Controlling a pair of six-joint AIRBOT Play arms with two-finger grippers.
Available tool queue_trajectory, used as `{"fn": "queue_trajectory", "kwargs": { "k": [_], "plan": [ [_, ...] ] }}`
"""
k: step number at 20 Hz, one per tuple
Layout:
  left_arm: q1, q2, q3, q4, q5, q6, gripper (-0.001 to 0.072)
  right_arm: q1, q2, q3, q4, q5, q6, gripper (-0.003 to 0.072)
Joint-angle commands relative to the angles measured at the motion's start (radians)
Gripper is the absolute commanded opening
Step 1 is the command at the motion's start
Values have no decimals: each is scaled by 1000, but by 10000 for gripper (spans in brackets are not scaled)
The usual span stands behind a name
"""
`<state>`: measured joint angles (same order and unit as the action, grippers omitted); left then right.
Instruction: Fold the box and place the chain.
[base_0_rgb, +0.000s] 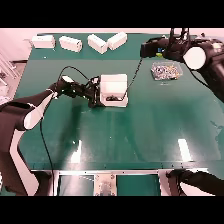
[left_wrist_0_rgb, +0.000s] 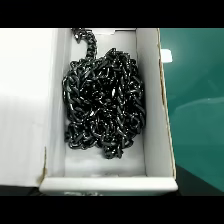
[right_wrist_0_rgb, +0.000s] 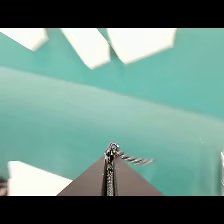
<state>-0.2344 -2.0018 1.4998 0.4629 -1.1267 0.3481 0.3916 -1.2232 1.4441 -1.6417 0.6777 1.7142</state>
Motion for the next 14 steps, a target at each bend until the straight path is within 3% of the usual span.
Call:
{"fn": "queue_trajectory", "kwargs": {
  "k": [1,10,14],
  "plan": [
    [0,1,0,1,0,0,526,94,58,-1,-20,14,-34,-1],
    [0,1,0,0,0,0,526,137,6,-177,-2,19,22,-1],
    [0,1,0,1,0,0,526,137,-42,-259,90,-29,21,-1]
  ]
}}
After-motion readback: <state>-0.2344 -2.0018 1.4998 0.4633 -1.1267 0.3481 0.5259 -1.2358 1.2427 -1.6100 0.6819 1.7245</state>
